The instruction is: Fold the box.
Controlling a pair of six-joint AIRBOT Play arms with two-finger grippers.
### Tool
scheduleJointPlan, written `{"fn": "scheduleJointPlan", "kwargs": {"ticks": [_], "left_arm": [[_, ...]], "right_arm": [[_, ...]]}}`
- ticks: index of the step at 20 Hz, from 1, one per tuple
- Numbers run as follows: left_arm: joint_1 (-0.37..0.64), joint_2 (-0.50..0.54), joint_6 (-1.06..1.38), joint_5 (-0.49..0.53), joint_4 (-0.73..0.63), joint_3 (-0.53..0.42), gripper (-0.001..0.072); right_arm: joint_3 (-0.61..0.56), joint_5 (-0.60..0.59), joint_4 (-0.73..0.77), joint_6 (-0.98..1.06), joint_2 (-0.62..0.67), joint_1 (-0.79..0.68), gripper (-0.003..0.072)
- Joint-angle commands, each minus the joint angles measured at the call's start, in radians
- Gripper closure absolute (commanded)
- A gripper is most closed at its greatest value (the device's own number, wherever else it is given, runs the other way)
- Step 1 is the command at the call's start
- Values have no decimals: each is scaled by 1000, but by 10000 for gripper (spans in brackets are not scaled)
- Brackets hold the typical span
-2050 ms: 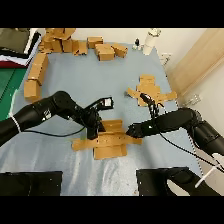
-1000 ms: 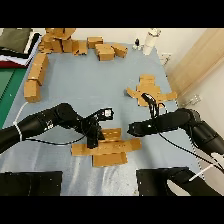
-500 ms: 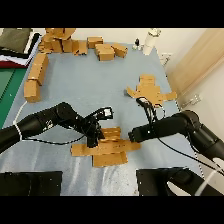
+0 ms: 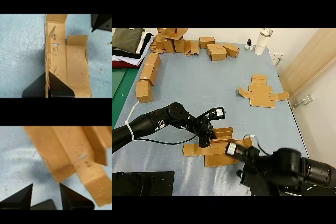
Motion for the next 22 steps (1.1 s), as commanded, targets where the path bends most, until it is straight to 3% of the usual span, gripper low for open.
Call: {"fn": "scheduleJointPlan", "kwargs": {"ticks": [1, 3, 11, 14, 18, 22], "left_arm": [[0, 0, 0, 0, 0, 0, 697], [0, 0, 0, 0, 0, 0, 697], [0, 0, 0, 0, 0, 0, 697], [0, 0, 0, 0, 0, 0, 697], [0, 0, 0, 0, 0, 0, 697], [0, 0, 0, 0, 0, 0, 697]], "right_arm": [[-59, 114, -124, -11, -28, 127, 160], [-59, 156, -233, -10, -79, 126, 150], [-56, 309, -381, 34, -262, 126, 151], [-31, 282, -481, 159, -258, 126, 153], [16, 193, -480, 196, -224, 126, 153], [19, 177, -488, 203, -193, 125, 147]]}}
